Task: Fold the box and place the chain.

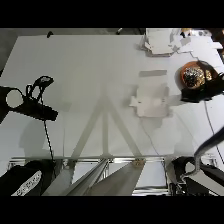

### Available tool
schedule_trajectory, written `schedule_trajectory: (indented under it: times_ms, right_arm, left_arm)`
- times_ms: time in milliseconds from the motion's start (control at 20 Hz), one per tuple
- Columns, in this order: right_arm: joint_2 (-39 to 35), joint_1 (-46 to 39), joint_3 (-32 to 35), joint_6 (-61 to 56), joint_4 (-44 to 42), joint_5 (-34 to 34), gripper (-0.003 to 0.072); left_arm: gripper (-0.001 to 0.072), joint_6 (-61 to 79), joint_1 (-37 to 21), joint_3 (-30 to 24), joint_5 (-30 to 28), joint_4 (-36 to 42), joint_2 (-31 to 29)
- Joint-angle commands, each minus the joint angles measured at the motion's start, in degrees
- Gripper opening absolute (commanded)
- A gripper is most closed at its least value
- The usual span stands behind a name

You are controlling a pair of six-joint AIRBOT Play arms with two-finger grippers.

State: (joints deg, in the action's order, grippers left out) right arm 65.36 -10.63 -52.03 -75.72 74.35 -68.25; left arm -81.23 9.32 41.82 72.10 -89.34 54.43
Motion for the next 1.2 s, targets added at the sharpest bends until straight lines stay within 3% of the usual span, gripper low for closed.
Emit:
schedule_trajectory:
  times_ms: [0, 200, 350, 500, 700, 750, 800, 850, 950, 1050, 1150]
  right_arm:
    - [-7.3, 11.3, 11.0, -1.2, -11.6, 13.5, 0.0015]
    - [-9.5, 25.0, 19.5, -4.7, -13.1, 25.3, 0.0015]
    - [-9.5, 34.3, 21.9, -9.7, -12.7, 33.2, 0.0015]
    - [-9.5, 39.3, 21.9, -12.8, -10.5, 35.5, 0.0016]
    - [-9.5, 40.0, 21.9, -14.5, -8.7, 34.8, 0.0016]
    - [-9.5, 40.0, 21.9, -14.5, -8.8, 34.7, 0.0016]
    - [-9.5, 40.0, 21.9, -14.5, -8.8, 34.7, 0.0016]
    - [-9.5, 40.0, 21.9, -14.5, -8.8, 34.5, 0.0016]
    - [-9.5, 40.0, 21.9, -14.5, -8.8, 34.4, 0.0016]
    - [-9.5, 40.0, 21.9, -14.5, -8.8, 34.4, 0.0016]
    - [-9.5, 40.0, 21.9, -14.5, -8.8, 34.2, 0.0016]
  left_arm:
    - [0.0009, 0.0, 0.0, 0.0, 0.0, 0.0, 0.0]
    - [0.0009, 0.0, 0.0, 0.0, 0.0, 0.0, 0.0]
    - [0.0009, 0.0, 0.0, 0.0, 0.0, 0.0, 0.0]
    - [0.0009, 0.0, 0.0, 0.0, -0.8, 0.0, 0.0]
    - [0.0020, 0.3, 0.0, 0.0, -4.2, 2.4, 0.0]
    - [0.0125, 0.5, 0.0, 0.0, -6.3, 2.8, 0.1]
    - [0.0422, 3.3, 0.0, 0.0, -8.5, 4.3, 0.1]
    - [0.0530, 8.9, -0.1, 0.0, -10.6, 8.6, 0.3]
    - [0.0531, 26.5, -0.1, 0.1, -15.0, 28.9, 3.0]
    - [0.0535, 38.6, -0.1, 2.2, -15.6, 45.4, 9.2]
    - [0.0580, 43.0, -0.1, 5.9, -12.7, 51.3, 16.9]
